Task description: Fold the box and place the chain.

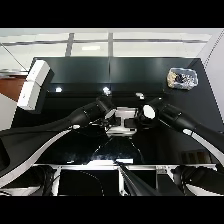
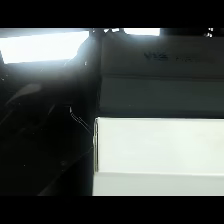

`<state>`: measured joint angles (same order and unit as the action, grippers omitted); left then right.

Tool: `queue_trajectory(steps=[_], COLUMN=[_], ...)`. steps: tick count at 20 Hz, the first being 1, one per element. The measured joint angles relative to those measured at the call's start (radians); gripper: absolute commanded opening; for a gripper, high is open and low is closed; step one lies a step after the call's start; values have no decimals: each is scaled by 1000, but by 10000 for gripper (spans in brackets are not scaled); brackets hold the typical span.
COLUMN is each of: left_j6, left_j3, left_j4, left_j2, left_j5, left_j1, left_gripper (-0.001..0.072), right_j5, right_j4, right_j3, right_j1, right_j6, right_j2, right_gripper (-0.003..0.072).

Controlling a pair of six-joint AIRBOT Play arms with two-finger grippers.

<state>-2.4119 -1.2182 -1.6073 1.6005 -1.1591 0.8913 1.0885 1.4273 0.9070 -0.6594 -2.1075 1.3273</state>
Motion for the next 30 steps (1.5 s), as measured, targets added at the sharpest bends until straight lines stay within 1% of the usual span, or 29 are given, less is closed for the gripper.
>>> queue_trajectory(steps=[1, 2, 13, 14, 15, 16, 17, 18, 22, 24, 25, 26, 27, 30], left_j6=[0, 0, 0, 0, 0, -1, -1, -1, -2, -1, -1, 0, 0, 0], left_j3=[0, 0, 0, 0, 0, 0, 0, 0, 0, 0, 0, 0, 0, 0], left_j4=[0, 0, 0, 0, 0, 0, 0, 0, 0, 0, 0, -1, -3, -2], left_j2=[0, 0, 0, 0, 0, 0, 0, 0, 0, 0, 0, 0, 0, 0], left_j5=[0, 0, 3, 3, 4, 4, 4, 4, 4, 4, 4, 4, 0, 6], left_j1=[0, 0, 0, 0, 0, 0, 0, 0, 0, 0, 0, 0, 0, 0], left_gripper=[26, 26, 26, 26, 26, 26, 26, 26, 26, 26, 26, 26, 26, 26], right_j5=[6, 10, 24, 24, 21, 19, 19, 20, 14, 11, 10, 3, 9, 14], right_j4=[10, 18, 41, 41, 39, 39, 39, 41, 37, 36, 35, 32, 39, 33], right_j3=[10, 17, 44, 45, 45, 46, 46, 46, 47, 47, 47, 47, 48, 63], right_j1=[-2, -4, -9, -9, -9, -9, -9, -9, -9, -9, -9, -9, -9, -9], right_j6=[-11, -23, -65, -66, -66, -68, -68, -69, -89, -100, -104, -108, -108, -109], right_j2=[6, 10, 77, 81, 84, 87, 89, 90, 92, 92, 92, 93, 93, 92], right_gripper=[281, 256, 253, 182, 175, 151, 80, 56, 56, 67, 205, 366, 380, 381])
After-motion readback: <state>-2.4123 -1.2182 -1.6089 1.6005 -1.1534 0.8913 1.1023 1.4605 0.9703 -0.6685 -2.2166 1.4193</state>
